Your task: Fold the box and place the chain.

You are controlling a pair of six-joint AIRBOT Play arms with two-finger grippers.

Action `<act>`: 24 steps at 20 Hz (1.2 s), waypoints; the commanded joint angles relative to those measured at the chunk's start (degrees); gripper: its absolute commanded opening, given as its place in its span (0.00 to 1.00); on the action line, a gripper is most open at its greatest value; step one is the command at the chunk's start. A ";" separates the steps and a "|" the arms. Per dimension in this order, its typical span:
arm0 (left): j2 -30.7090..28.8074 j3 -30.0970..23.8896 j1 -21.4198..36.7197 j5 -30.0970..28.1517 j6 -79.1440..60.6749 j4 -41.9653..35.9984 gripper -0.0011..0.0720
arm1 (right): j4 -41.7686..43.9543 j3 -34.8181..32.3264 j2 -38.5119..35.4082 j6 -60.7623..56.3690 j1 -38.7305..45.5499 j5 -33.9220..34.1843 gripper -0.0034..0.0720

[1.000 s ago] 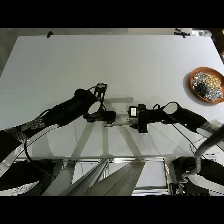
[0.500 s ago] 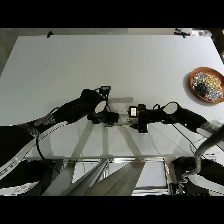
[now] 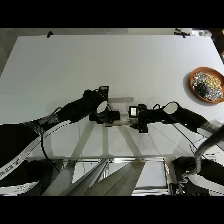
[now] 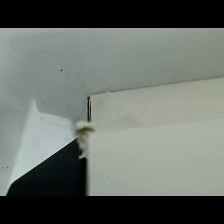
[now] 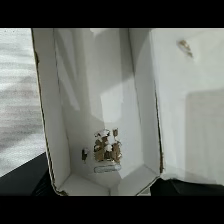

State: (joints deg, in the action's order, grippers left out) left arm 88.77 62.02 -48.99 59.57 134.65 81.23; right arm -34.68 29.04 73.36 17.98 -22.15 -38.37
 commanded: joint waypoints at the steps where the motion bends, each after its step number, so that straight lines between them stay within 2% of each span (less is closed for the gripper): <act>1: 0.74 0.04 -0.04 -0.39 4.37 -0.39 0.39 | 0.00 0.04 -0.02 0.00 0.02 0.07 0.59; 3: 0.98 0.04 -0.04 1.14 4.37 -0.28 0.38 | 0.00 0.04 -0.02 0.02 0.02 0.04 0.59; 4: 1.16 0.02 -0.02 2.01 4.48 -0.39 0.23 | 0.00 0.04 -0.02 0.02 0.02 0.07 0.59; 5: 1.18 0.02 -0.02 2.54 4.39 -0.31 0.02 | -0.02 0.04 -0.02 0.02 0.02 0.04 0.59; 12: 1.16 0.02 0.00 3.02 4.24 -0.20 0.06 | 0.00 0.04 -0.02 0.02 0.02 0.04 0.59; 13: 1.16 0.02 0.00 3.04 4.22 -0.17 0.16 | 0.00 0.04 -0.02 0.02 0.02 0.04 0.59; 15: 1.16 0.02 0.00 3.13 4.22 -0.20 0.41 | 0.00 0.04 -0.02 0.02 0.02 0.04 0.59; 16: 1.16 0.02 0.00 3.28 4.22 -0.17 0.49 | 0.00 0.04 -0.02 0.02 0.02 0.04 0.59; 21: 1.16 -0.63 -0.04 3.50 2.47 0.28 0.48 | 0.00 0.04 -0.02 0.00 0.02 0.04 0.59; 24: 1.16 -2.21 -0.15 3.45 2.47 0.28 0.35 | 0.00 0.04 -0.02 0.00 0.02 0.04 0.59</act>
State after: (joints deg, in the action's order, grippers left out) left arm 89.82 60.93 -49.04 62.72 137.32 81.28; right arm -34.72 29.06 73.34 18.06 -22.15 -38.24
